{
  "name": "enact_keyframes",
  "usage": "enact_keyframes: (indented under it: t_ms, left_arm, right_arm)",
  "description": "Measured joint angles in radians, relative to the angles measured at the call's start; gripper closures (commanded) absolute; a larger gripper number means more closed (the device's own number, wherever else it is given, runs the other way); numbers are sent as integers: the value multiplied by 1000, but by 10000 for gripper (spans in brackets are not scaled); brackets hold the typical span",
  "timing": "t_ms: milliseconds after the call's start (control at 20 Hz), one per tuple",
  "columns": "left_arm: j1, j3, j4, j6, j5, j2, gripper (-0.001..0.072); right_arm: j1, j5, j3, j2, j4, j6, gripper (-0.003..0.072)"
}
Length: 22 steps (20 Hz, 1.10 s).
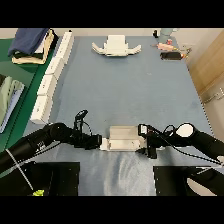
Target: Fold the box.
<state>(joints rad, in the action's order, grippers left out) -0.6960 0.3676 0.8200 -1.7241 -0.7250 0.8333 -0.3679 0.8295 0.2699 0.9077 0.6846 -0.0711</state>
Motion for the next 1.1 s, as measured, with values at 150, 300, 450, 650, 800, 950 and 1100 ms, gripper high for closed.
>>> enact_keyframes:
  t_ms: [150, 300, 450, 650, 800, 950, 1100]
  left_arm:
    - [0, 9, -8, 5, -8, -45, 692]
    - [0, 13, -10, 8, -14, -67, 357]
    - [0, 15, -14, 7, -14, -75, 357]
    - [-1, 15, -43, 9, -1, -76, 357]
    - [-9, 15, -89, 56, 21, -55, 357]
    - [-20, 15, -119, 89, 58, -24, 357]
    - [-24, 15, -142, 101, 105, -8, 356]
  right_arm:
    - [0, 0, 0, 0, 0, 0, 113]
    - [0, 0, 0, 0, 0, 0, 113]
    - [0, 0, 0, 0, 0, 0, 113]
    - [0, 0, 0, 0, 0, 0, 112]
    - [0, 0, 0, 0, 0, 0, 113]
    - [0, 0, 0, 0, 0, 0, 113]
    - [0, 0, 0, 0, 0, 0, 113]
